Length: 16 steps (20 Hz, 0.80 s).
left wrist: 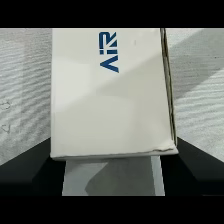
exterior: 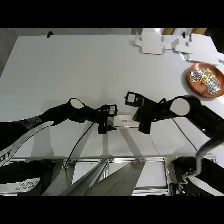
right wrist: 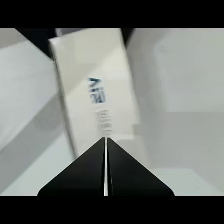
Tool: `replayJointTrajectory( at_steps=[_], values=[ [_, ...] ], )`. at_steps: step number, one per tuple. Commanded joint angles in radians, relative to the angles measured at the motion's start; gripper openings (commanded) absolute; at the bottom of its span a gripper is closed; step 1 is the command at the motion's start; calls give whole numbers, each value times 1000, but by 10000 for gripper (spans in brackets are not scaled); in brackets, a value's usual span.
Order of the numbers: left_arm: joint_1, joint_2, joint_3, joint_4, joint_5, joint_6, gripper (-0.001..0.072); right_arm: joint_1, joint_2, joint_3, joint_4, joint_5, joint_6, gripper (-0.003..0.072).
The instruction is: Fold the box and place the chain.
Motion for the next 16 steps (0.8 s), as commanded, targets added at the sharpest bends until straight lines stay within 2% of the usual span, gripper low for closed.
replayJointTrajectory(
  at_steps=[1,5,6,10,12,16],
  values=[
    [0,1,0,2,1,3,209,-135,113,13,-63,21,189,13],
    [0,1,0,2,1,3,209,-319,121,10,-304,87,605,13],
    [0,1,0,2,1,3,209,-357,114,8,-337,125,654,13],
    [0,1,0,2,1,3,209,-468,106,-51,-361,245,678,13],
    [0,1,0,2,1,3,209,-488,106,-90,-357,267,681,13],
    [0,1,0,2,1,3,209,-487,107,-94,-310,270,723,13]
  ],
)
